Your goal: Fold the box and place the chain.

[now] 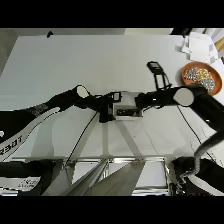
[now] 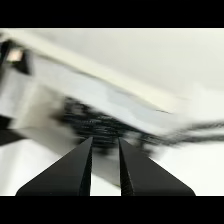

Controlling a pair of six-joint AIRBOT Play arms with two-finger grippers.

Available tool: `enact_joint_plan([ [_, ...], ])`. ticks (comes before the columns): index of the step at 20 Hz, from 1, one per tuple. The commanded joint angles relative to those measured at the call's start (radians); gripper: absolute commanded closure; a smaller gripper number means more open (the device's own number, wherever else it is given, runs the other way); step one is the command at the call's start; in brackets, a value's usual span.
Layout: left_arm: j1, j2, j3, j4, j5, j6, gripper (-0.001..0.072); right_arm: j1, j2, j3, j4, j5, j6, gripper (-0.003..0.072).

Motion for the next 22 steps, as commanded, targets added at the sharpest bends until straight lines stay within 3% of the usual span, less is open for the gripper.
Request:
enact_joint_plan([
  [1, 0.001, 0.000, 0.000, 0.000, 0.000, 0.000, 0.0693, -0.174, 0.045, 0.003, -0.126, 0.126, -0.009, 0.0528],
  [3, 0.001, 0.000, 0.000, 0.000, 0.000, 0.000, 0.0693, -0.280, 0.007, 0.002, -0.213, 0.125, -0.007, 0.0518],
  [8, 0.001, 0.000, 0.000, 0.000, 0.000, 0.000, 0.0693, -0.422, -0.142, 0.003, -0.345, 0.086, -0.005, 0.0349],
  [14, 0.001, 0.000, 0.000, 0.000, 0.000, 0.000, 0.0693, -0.423, -0.275, 0.003, -0.394, 0.090, 0.023, 0.0350],
  [22, 0.001, 0.000, 0.000, 0.000, 0.000, 0.000, 0.0693, -0.423, -0.295, 0.002, -0.367, -0.063, 0.076, 0.0353],
])
